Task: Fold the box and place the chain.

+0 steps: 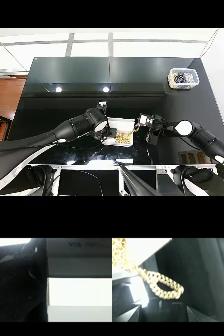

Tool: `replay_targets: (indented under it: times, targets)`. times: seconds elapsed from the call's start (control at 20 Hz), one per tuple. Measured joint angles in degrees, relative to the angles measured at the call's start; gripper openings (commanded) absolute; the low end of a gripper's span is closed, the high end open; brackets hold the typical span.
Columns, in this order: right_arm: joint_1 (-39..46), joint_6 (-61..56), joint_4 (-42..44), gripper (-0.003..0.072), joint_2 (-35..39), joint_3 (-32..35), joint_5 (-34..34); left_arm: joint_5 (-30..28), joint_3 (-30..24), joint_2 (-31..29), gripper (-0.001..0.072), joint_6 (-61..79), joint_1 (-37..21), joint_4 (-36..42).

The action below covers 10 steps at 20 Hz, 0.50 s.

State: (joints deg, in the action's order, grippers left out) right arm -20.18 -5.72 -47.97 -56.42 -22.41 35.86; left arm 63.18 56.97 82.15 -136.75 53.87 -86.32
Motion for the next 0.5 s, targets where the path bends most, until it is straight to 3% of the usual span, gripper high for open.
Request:
replay_targets:
  times: [0.25,0.5]
  targets:
    - [-0.81,7.15,7.89,0.072,-3.23,0.24,-3.19,-0.07,0.0,0.0,0.003,0.0,0.0,0.0]
    - [-0.98,7.15,11.15,0.072,-4.57,0.24,-3.82,-0.09,0.0,0.0,0.003,-0.02,0.0,0.0]
